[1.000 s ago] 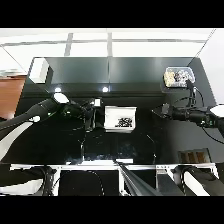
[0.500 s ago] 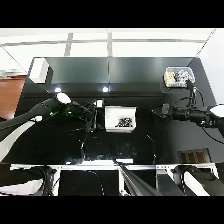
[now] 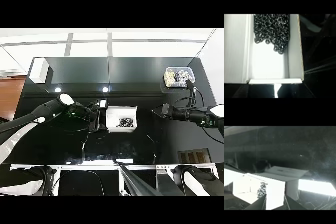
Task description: Fold the box and place the chain.
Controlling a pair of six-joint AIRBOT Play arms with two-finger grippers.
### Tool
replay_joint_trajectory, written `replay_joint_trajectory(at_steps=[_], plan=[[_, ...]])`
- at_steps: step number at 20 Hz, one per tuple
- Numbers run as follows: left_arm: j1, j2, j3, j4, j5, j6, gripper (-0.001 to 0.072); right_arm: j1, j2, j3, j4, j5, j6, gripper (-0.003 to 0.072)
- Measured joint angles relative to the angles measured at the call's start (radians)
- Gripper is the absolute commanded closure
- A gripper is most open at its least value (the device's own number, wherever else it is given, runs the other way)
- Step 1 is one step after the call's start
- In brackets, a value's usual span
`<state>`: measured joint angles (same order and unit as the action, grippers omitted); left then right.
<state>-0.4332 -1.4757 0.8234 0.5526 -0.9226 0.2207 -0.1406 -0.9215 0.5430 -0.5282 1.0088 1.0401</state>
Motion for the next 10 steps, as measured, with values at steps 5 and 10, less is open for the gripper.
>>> replay_joint_trajectory(at_steps=[5, 10], plan=[[-0.009, 0.0, 0.0, -0.002, 0.016, -0.006, 0.0252, 0.0, 0.0, 0.0, 0.0, -0.002, 0.0, 0.0421], [-0.011, 0.0, 0.0, -0.001, 0.022, -0.009, 0.0252, 0.016, -0.006, 0.014, 0.059, -0.099, -0.005, 0.0013]])
